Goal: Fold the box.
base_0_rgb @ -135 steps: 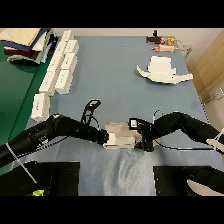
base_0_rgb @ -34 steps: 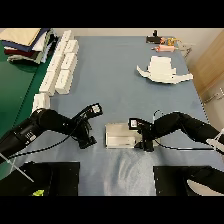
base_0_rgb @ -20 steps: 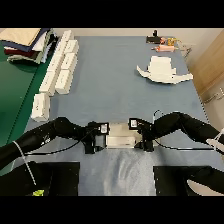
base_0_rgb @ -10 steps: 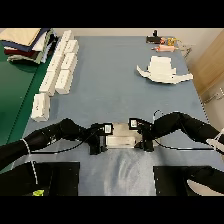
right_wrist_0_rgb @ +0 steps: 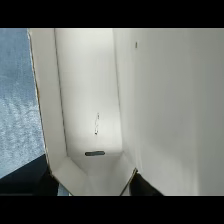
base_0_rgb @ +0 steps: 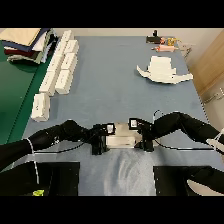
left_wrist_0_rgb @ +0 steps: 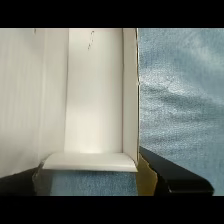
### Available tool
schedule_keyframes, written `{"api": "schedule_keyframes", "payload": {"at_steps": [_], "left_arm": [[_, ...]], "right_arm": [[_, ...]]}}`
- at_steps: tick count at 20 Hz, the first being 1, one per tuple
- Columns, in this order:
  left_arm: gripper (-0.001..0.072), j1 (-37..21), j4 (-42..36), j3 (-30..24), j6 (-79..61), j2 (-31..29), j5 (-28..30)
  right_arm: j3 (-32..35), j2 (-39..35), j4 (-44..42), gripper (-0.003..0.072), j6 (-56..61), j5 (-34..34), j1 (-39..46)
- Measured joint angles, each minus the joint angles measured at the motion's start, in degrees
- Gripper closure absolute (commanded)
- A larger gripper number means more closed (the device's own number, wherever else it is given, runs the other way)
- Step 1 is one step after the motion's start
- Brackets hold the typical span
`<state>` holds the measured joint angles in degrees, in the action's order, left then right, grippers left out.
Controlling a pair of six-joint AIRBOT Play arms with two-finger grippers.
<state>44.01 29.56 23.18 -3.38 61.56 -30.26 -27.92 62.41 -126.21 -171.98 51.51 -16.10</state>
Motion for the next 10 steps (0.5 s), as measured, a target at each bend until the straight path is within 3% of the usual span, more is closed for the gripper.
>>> {"api": "schedule_keyframes", "payload": {"at_steps": [5, 7, 10], "left_arm": [[0.0131, 0.24, 0.07, 0.0, 1.05, 1.2, 0.33], [0.0257, 0.24, 0.22, 0.0, 1.14, 1.44, 0.31], [0.0257, 0.24, 0.33, 0.0, 1.25, 1.57, 0.22]], "right_arm": [[0.0, 0.0, -0.02, 0.0256, 0.07, 0.0, -0.02], [0.0, 0.0, -0.02, 0.0256, 0.07, 0.0, 0.0], [0.0, 0.0, 0.0, 0.0256, 0.04, 0.0, 0.0]]}}
